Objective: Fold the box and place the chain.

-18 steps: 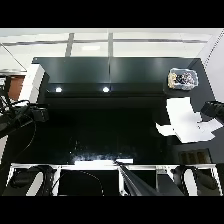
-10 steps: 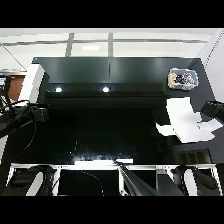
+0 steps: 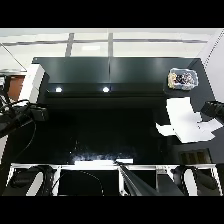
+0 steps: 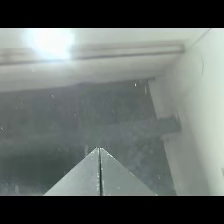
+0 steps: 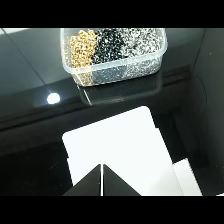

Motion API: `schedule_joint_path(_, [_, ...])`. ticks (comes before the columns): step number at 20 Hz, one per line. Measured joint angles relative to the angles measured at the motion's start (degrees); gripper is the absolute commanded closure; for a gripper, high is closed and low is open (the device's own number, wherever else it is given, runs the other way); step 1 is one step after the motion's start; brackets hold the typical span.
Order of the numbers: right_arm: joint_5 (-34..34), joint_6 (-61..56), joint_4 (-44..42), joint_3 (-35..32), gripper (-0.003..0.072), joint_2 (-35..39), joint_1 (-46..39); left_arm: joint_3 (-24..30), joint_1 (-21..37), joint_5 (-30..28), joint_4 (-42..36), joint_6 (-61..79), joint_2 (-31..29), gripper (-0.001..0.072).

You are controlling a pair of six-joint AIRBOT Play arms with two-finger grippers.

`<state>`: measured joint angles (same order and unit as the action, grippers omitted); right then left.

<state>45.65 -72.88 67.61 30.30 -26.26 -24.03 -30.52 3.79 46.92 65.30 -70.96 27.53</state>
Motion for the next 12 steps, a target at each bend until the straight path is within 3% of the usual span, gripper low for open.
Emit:
schedule_joint_path(11, [-3.89, 0.0, -0.02, -0.02, 0.0653, -0.04, 0.0, 0.28, 0.0, -7.19, -0.02, -0.02, 0.02, 0.0675])
schedule_joint_path(12, [-3.89, 0.0, -0.02, -0.07, 0.0564, -0.28, 0.0, 0.33, 0.0, -7.26, -0.02, -0.07, 0.02, 0.0669])
